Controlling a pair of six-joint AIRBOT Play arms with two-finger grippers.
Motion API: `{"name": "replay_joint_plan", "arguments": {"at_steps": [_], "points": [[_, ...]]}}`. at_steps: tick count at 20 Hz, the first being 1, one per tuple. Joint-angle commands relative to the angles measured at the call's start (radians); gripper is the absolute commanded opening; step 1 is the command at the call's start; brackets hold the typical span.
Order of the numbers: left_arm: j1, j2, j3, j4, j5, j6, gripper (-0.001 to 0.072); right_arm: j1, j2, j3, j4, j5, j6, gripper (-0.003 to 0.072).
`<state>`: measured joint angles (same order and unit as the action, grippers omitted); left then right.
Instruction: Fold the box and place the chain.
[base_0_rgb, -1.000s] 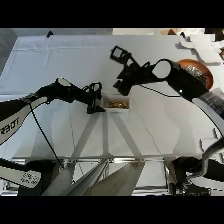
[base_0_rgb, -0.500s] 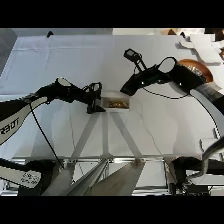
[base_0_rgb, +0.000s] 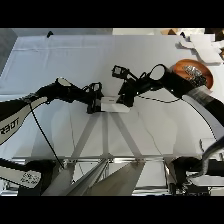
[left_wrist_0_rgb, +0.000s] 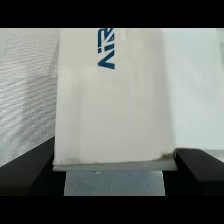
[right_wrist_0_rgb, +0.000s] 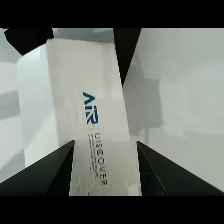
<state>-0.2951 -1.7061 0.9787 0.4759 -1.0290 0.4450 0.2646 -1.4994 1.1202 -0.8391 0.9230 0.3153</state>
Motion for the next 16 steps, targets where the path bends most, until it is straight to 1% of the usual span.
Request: {"name": "replay_joint_plan", "arguments": {"at_steps": [1, 2, 5, 11, 16], "points": [[0.0, 0.001, 0.0, 0.0, 0.0, 0.0, 0.0493, 0.047, 0.052, -0.051, -0.023, -0.153, -0.04, 0.0439], [0.0, 0.001, 0.0, 0.0, 0.0, 0.0, 0.0493, 0.056, 0.077, -0.059, -0.035, -0.18, -0.04, 0.0439], [0.0, 0.001, 0.0, 0.0, 0.0, 0.0, 0.0493, 0.08, 0.122, -0.074, -0.053, -0.215, -0.04, 0.0439], [0.0, 0.001, 0.0, 0.0, 0.0, 0.0, 0.0493, 0.124, 0.151, -0.156, -0.132, -0.233, -0.04, 0.0439], [0.0, 0.001, 0.0, 0.0, 0.0, 0.0, 0.0493, 0.143, 0.17, -0.162, -0.127, -0.254, -0.036, 0.0437]]}}
